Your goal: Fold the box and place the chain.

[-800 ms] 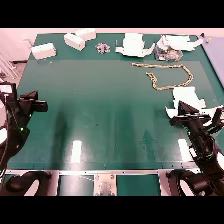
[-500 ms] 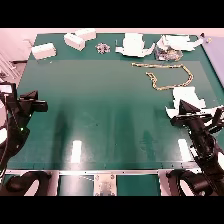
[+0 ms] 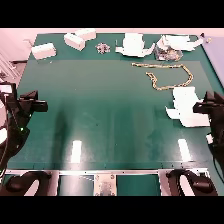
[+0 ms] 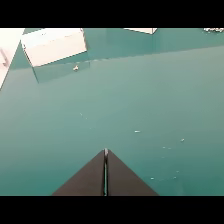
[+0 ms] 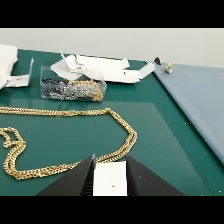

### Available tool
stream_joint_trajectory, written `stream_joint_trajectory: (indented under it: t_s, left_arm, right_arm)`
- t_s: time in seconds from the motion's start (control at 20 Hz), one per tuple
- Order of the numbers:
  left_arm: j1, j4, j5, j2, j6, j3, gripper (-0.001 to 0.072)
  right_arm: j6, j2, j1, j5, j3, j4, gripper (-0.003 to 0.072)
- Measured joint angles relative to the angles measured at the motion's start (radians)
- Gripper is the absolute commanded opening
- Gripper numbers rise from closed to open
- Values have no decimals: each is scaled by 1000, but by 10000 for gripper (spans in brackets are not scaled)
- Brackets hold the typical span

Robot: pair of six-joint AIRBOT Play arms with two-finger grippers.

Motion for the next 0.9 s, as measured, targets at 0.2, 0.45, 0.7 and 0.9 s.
stream_joint_trajectory:
  t_s: [0.2,0.45,0.7,0.9]
  left_arm:
    - [0,0,0,0,0,0,22]
    - [0,0,0,0,0,0,21]
    - [0,0,0,0,0,0,22]
    - [0,0,0,0,0,0,21]
  right_arm:
    - [-4,-236,-240,233,111,-18,218]
    - [1,-438,-428,349,207,-13,327]
    - [130,-534,-530,423,330,-121,336]
    - [468,-679,-642,646,529,-477,350]
